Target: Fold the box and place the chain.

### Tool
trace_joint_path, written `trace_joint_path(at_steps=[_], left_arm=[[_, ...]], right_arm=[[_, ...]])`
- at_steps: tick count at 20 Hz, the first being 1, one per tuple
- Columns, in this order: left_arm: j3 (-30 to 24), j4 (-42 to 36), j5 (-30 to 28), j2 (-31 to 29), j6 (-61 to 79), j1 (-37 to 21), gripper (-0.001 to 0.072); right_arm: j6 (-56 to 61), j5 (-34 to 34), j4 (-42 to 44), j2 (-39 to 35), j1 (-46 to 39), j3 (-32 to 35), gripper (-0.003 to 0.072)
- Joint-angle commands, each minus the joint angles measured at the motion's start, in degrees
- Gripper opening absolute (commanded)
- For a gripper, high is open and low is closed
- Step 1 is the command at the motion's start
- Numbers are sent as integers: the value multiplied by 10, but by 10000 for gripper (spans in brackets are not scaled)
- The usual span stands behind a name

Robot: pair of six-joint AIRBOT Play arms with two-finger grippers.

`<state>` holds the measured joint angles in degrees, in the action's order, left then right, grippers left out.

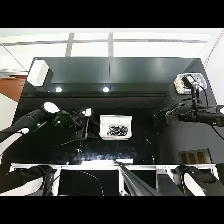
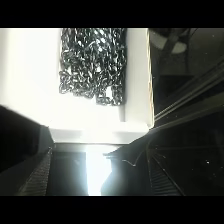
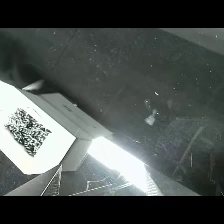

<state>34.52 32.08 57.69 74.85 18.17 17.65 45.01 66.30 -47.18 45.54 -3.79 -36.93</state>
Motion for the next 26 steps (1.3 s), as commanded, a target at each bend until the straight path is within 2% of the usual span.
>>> trace_joint_path(at_steps=[1,7,15,18,21,23,24,25,26], left_arm=[[2,0,-3,4,-8,9,706],[7,-28,-32,6,-8,28,706],[8,-18,-40,7,-11,39,706],[9,-3,-70,7,-36,57,706],[9,14,-76,7,-41,70,704],[9,15,-76,7,-41,70,651],[9,15,-76,7,-41,70,552],[9,15,-76,7,-41,70,492],[9,15,-76,7,-41,70,478]], right_arm=[[0,-1,0,0,0,0,580],[0,-12,0,0,0,0,580],[0,-12,0,0,0,0,580],[0,-12,0,0,0,0,580],[0,-17,0,0,0,0,580],[0,-21,0,0,0,0,580],[0,-24,0,0,0,0,580],[0,-25,0,0,0,0,580],[0,-25,2,0,2,0,580]])
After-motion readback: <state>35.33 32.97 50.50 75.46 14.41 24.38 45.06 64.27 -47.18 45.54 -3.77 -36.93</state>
